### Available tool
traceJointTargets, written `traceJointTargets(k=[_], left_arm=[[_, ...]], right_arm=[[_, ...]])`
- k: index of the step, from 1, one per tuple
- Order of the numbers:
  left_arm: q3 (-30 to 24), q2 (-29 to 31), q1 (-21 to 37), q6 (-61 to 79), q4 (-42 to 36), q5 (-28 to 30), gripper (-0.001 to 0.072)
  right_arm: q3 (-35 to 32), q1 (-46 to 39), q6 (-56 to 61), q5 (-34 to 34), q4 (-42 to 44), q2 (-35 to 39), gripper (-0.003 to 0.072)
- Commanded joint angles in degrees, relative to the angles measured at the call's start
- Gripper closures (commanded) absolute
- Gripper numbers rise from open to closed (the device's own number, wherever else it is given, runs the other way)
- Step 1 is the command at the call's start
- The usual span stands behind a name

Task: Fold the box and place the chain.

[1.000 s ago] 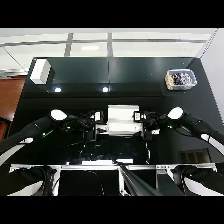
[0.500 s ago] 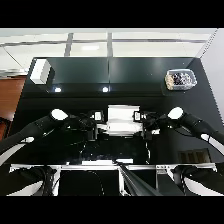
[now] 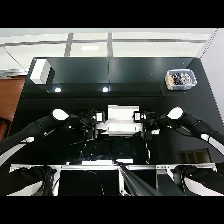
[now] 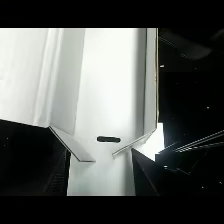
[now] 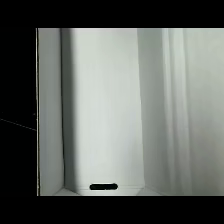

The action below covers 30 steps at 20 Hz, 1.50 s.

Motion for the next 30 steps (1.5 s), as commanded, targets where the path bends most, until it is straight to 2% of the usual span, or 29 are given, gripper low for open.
traceJointTargets(k=[1,3,4,5,8,13,19,20,21,22,23,24,25,26,27,28,29,30], left_arm=[[0.33,-0.04,-2.14,0.02,0.04,1.6,0.0375],[0.35,-0.07,-3.61,-0.04,0.0,1.6,0.0389],[0.35,-0.07,-3.89,-0.24,-0.09,1.57,0.0474],[0.35,-0.07,-4.11,-0.48,-0.33,1.73,0.0486],[0.35,-0.13,-4.17,-3.08,-0.52,1.81,0.0486],[2.16,-2.54,-4.39,-4.15,-5.66,1.7,0.0486],[2.75,-3.02,-5.29,-4.76,-4.37,1.64,0.0496],[2.75,-3.02,-5.46,-4.76,-4.09,1.64,0.0607],[2.75,-3.02,-5.57,-4.79,-3.61,1.66,0.0683],[2.78,-3.02,-5.86,-4.81,-3.37,1.79,0.0683],[2.78,-3.02,-5.92,-4.81,-3.06,1.77,0.0678],[2.78,-3.02,-5.97,-4.81,-3.08,1.77,0.0545],[2.78,-3.02,-5.97,-4.83,-3.1,1.77,0.0349],[2.78,-3.02,-5.97,-4.83,-3.06,1.77,0.0367],[2.78,-3.02,-5.97,-4.83,-3.06,1.75,0.0572],[2.78,-3.02,-5.97,-4.81,-3.04,1.77,0.0614],[2.78,-3.02,-5.97,-4.83,-3.06,1.77,0.0467],[2.78,-2.99,-5.95,-4.92,-3.1,1.77,0.0356]], right_arm=[[-0.04,-0.02,0.0,0.02,0.0,-0.02,0.058],[-0.04,-0.02,0.0,0.02,0.0,-0.02,0.058],[-0.04,-0.02,0.0,0.02,0.0,-0.02,0.058],[-0.04,-0.02,0.0,0.02,0.0,-0.02,0.058],[-0.04,-0.02,0.0,0.02,0.0,-0.02,0.058],[-0.04,-0.02,0.0,0.0,0.0,-0.02,0.058],[-0.04,-0.02,0.0,0.02,0.0,-0.02,0.058],[-0.04,-0.02,0.0,0.02,0.0,-0.02,0.058],[-0.04,-0.02,0.0,0.02,0.0,-0.02,0.058],[-0.04,-0.02,0.0,0.02,0.0,-0.02,0.058],[-0.04,-0.02,0.0,0.02,0.0,-0.02,0.058],[-0.04,-0.02,0.0,0.02,0.0,-0.02,0.058],[-0.04,-0.02,0.0,0.02,0.0,-0.02,0.058],[-0.04,-0.02,0.0,0.02,0.0,-0.02,0.058],[-0.04,-0.02,0.0,0.0,0.0,-0.02,0.058],[-0.04,-0.02,0.0,0.02,0.0,-0.02,0.058],[-0.04,-0.02,0.0,0.02,0.0,-0.02,0.058],[-0.04,-0.02,0.0,0.0,0.0,-0.02,0.058]])
